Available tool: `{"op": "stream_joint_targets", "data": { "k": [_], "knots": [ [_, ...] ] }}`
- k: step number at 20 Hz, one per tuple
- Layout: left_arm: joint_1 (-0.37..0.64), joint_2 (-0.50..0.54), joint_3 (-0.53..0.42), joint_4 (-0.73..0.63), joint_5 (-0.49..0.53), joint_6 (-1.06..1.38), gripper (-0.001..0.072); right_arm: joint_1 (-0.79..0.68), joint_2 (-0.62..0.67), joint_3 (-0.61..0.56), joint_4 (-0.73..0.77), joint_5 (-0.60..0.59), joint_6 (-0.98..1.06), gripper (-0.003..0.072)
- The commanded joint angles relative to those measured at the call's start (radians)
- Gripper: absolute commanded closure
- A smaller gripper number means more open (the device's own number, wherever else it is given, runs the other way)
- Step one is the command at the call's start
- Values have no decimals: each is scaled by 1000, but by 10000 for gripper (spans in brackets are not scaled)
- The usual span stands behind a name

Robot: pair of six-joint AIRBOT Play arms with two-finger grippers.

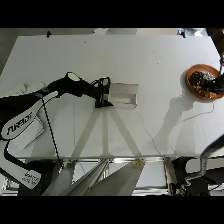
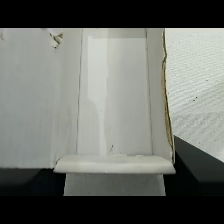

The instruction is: Fold the box and place the chain.

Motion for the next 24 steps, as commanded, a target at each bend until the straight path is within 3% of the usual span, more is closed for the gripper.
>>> {"op": "stream_joint_targets", "data": {
  "k": [1,2,3,6,10,16,20,24],
  "knots": [
    [0,0,0,0,0,0,492,-2,-26,2,5,14,-9,532],
    [0,0,0,0,0,0,492,-2,-24,5,5,36,-17,631],
    [1,0,0,0,0,0,492,-2,-22,9,5,71,-36,678],
    [1,0,0,0,0,0,492,-2,-2,46,5,186,-44,679],
    [1,0,0,0,0,0,492,14,141,51,27,227,-64,679],
    [1,0,0,0,0,0,492,42,305,51,233,392,-69,680],
    [0,0,0,0,0,0,492,189,321,51,300,524,-86,680],
    [1,0,0,0,0,0,492,410,321,51,299,513,-86,680]
  ]
}}
